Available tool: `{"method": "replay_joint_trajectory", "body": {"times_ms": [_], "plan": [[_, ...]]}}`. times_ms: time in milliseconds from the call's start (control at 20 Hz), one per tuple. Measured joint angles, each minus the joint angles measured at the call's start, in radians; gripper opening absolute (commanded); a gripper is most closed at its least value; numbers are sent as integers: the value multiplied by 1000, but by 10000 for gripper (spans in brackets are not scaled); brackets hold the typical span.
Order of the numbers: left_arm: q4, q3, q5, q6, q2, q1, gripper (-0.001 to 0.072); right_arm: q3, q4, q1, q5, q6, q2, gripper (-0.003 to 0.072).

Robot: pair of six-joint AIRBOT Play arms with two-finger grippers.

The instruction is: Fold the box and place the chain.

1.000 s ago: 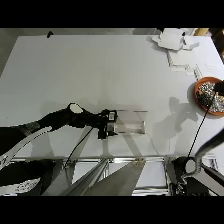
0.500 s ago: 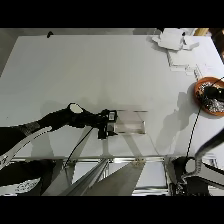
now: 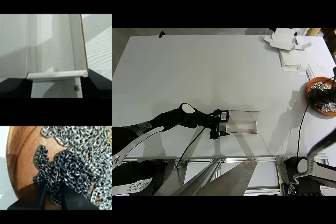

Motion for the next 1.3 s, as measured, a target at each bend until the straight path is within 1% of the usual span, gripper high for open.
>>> {"method": "replay_joint_trajectory", "body": {"times_ms": [50,100,150,300,450,650,800,900,1000,1100,1300], "plan": [[0,0,0,0,0,0,271,0,2,0,0,-1,-1,156],[0,0,0,0,0,0,271,0,3,0,1,-2,-2,71],[0,0,0,0,0,0,271,0,3,0,4,-4,-3,21],[0,0,0,0,0,0,271,0,5,0,31,-8,1,21],[0,0,0,0,0,0,271,0,8,0,72,-10,48,21],[0,0,0,0,0,0,271,0,40,0,158,-14,201,21],[0,0,0,0,0,0,271,0,128,0,252,-44,349,21],[0,0,0,0,0,0,271,0,216,9,330,-74,447,22],[0,0,0,0,0,0,271,0,305,48,418,-109,536,22],[0,0,0,0,0,0,271,0,359,117,502,-133,605,22],[0,0,0,0,0,0,271,-1,394,285,654,-155,700,22]]}}
